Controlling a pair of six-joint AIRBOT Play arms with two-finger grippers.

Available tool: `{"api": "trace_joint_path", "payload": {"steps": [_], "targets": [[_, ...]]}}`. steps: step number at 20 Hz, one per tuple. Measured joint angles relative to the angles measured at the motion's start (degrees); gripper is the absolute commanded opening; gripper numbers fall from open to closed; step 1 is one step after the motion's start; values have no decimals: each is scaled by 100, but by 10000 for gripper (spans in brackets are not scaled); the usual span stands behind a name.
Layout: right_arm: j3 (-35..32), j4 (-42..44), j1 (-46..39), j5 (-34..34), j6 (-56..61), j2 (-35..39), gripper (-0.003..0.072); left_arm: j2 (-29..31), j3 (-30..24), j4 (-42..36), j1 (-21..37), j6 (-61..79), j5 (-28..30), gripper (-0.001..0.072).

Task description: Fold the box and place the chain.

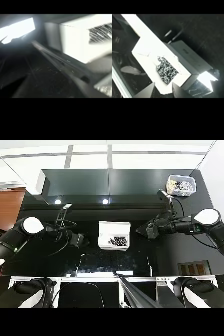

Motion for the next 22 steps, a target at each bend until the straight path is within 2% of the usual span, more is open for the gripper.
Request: {"api": "trace_joint_path", "payload": {"steps": [4, 8, 13, 22], "targets": [[0, -4, 0, -66, 0, 0, 263, -122, -251, -935, 2, 3803, 442, 716], [0, -4, 0, -85, 7, 0, 263, -518, -162, -975, -166, 5941, 861, 717], [0, -4, 0, -153, 22, 0, 263, -1335, 181, -977, -197, 7071, 826, 719], [0, -7, 0, -293, 20, 0, 263, -1882, 297, -1797, -533, 7646, 844, 717]]}}
